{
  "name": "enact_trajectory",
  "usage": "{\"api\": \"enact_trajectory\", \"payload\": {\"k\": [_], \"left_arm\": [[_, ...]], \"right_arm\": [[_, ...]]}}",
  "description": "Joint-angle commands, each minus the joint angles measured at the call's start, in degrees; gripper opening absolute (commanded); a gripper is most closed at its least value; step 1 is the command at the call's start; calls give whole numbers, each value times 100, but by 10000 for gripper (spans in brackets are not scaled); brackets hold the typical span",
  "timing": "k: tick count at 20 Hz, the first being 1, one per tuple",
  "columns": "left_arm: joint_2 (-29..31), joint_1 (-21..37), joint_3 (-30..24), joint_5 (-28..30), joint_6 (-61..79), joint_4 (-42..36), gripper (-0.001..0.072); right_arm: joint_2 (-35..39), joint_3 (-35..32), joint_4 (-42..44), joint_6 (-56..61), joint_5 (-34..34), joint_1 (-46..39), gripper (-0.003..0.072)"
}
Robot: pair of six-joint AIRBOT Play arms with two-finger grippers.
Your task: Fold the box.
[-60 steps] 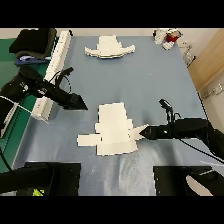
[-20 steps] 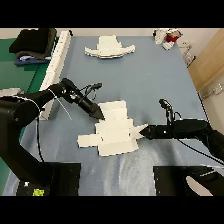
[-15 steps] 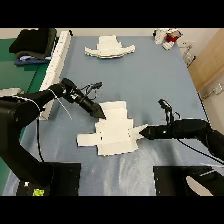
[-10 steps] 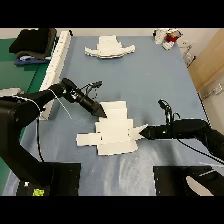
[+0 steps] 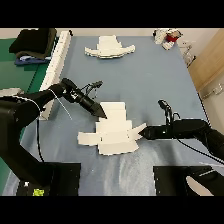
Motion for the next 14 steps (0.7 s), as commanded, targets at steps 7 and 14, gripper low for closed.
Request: {"api": "enact_trajectory", "payload": {"k": [7, 14], "left_arm": [[861, -356, 42, 560, 2332, -15, 6], [2771, -1176, -1517, 2771, 4229, -487, 5]], "right_arm": [[-4, 809, -3473, 1993, 105, -321, 308], [-4, 1735, -3694, 2881, 175, -726, 561]]}}
